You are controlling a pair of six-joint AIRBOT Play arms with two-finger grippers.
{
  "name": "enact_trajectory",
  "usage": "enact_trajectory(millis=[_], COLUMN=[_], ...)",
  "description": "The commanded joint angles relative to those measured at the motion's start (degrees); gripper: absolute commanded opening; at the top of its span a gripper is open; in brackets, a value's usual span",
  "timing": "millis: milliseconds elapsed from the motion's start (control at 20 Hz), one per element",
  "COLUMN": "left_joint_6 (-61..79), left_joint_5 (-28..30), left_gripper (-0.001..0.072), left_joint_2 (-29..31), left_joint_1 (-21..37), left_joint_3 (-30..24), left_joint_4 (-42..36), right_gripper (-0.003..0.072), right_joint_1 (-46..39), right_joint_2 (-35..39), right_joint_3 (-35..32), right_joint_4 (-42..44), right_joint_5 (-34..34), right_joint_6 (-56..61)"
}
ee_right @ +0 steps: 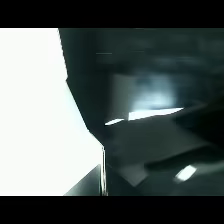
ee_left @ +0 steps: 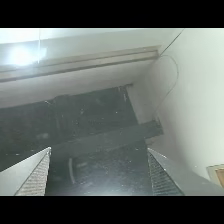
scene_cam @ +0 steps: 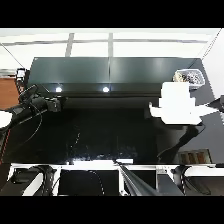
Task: Fold the box and place the chain.
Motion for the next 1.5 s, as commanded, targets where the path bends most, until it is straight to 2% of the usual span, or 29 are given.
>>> enact_trajectory(millis=[0, 200, 350, 500, 650, 750, 1050, 1250, 1350, 1450], left_joint_6=[-0.1, -0.1, 0.0, 2.7, 10.9, 16.4, 16.7, 20.3, 22.2, 24.3], left_joint_5=[-0.3, -2.5, -4.8, -8.3, -19.2, -24.1, -31.1, -47.1, -50.5, -51.0], left_gripper=[0.0716, 0.0715, 0.0714, 0.0712, 0.0713, 0.0712, 0.0712, 0.0712, 0.0711, 0.0711], left_joint_2=[0.0, -0.1, -1.8, -7.6, -17.8, -24.8, -40.4, -51.5, -56.0, -58.2], left_joint_1=[0.0, -0.2, -1.0, -2.2, -2.1, -2.2, -2.3, -2.6, -3.8, -6.0], left_joint_3=[0.0, 0.0, 0.0, 0.3, 3.8, 6.8, 14.7, 18.8, 21.7, 24.4], left_joint_4=[-1.2, -1.4, -4.1, -12.0, -23.7, -28.3, -24.0, -23.7, -23.6, -22.8], right_gripper=[0.0014, 0.0014, 0.0014, 0.0015, 0.0015, 0.0015, 0.0015, 0.0015, 0.0015, 0.0015], right_joint_1=[3.3, 12.8, 27.2, 43.3, 56.4, 62.8, 70.1, 70.1, 70.1, 70.1], right_joint_2=[10.4, 27.9, 40.5, 47.2, 47.4, 47.4, 47.4, 47.4, 47.4, 47.4], right_joint_3=[-10.9, -32.4, -48.3, -58.3, -60.9, -60.9, -60.9, -60.9, -60.9, -60.9], right_joint_4=[10.9, 28.2, 35.0, 40.8, 41.6, 41.7, 41.7, 41.7, 41.7, 41.7], right_joint_5=[-1.0, -12.6, -27.6, -44.1, -53.6, -57.4, -59.2, -59.0, -58.9, -58.9], right_joint_6=[-3.6, -9.8, -10.1, -9.4, -7.0, -6.4, -5.7, -4.7, -4.5, -3.7])
